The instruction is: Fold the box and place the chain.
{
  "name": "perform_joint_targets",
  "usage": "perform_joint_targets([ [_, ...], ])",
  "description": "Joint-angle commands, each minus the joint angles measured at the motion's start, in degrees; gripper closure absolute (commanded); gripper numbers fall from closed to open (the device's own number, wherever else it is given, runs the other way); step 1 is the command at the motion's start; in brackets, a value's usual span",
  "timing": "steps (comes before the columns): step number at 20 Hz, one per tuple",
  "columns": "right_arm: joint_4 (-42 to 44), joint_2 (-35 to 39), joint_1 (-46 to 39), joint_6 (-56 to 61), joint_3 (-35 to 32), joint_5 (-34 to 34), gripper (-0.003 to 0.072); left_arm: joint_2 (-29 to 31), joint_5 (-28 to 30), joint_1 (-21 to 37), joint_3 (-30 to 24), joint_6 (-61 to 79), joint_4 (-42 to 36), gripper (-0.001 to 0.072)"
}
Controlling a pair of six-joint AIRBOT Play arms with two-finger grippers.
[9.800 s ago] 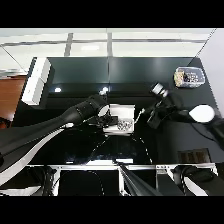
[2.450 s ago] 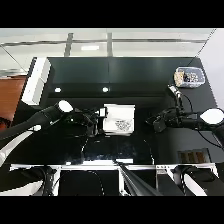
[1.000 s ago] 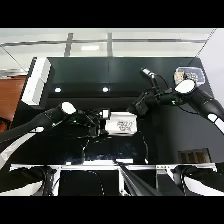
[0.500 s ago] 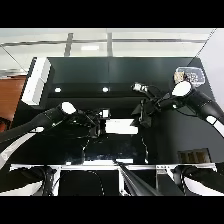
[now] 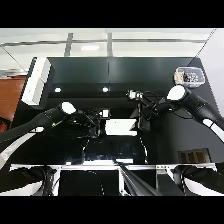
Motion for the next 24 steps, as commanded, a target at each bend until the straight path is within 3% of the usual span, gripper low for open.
perform_joint_targets([
  [1, -1.6, 1.7, 0.1, -0.1, 0.0, 1.0, 0.0016, 0.0, -0.1, 0.0, 0.0, 0.0, 0.0, 0.0417],
  [8, -4.0, 2.3, 4.8, -3.2, 0.0, -6.1, 0.0017, 0.0, -0.1, 0.0, 0.0, 0.0, 0.0, 0.0417],
  [16, -5.3, 2.3, 6.1, -3.4, 0.0, -3.7, 0.0017, 0.0, -0.1, 0.0, 0.0, 0.0, 0.0, 0.0417],
  [23, -8.3, 2.3, 6.1, -2.1, 0.0, -6.3, 0.0023, 0.0, -0.1, 0.0, 0.0, 0.0, 0.0, 0.0417],
  [24, -8.3, 2.3, 6.1, -2.1, 0.0, -6.2, 0.0211, 0.0, -0.1, 0.0, 0.0, 0.0, 0.0, 0.0417],
])
